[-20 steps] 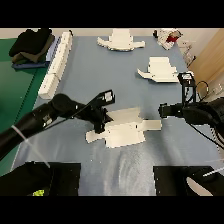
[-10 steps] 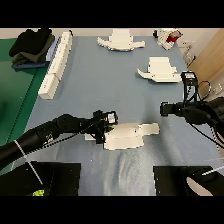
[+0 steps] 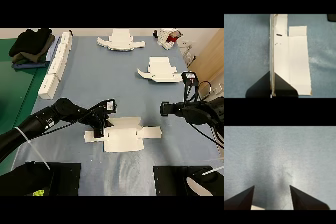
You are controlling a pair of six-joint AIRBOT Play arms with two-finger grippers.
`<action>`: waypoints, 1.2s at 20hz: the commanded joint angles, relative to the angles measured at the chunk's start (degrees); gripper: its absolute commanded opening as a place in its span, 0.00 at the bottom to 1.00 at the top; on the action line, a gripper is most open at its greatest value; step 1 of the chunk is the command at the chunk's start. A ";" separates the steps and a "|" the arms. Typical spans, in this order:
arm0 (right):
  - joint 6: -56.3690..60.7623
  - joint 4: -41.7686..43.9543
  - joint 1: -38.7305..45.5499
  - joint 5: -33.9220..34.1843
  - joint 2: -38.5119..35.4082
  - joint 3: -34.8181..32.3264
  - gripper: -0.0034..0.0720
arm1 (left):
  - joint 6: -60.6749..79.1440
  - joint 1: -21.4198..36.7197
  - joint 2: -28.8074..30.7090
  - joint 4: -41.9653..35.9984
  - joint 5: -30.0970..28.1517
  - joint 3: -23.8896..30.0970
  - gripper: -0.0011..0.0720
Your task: Fold the box.
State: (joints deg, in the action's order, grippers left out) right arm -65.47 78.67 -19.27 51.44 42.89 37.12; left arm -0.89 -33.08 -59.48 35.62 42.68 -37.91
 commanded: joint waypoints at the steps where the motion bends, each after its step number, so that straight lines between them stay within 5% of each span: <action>1: 0.13 0.22 0.00 0.00 0.02 0.02 0.92 | 3.17 0.66 -2.67 -1.38 2.82 -0.81 0.03; 24: 0.11 2.40 0.00 0.07 0.00 0.00 0.92 | -2.19 0.66 -6.78 -1.75 10.40 -0.87 0.03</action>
State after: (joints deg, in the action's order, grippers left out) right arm -65.39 80.23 -19.27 51.48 42.89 37.12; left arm -2.09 -32.40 -66.24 33.63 52.27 -38.87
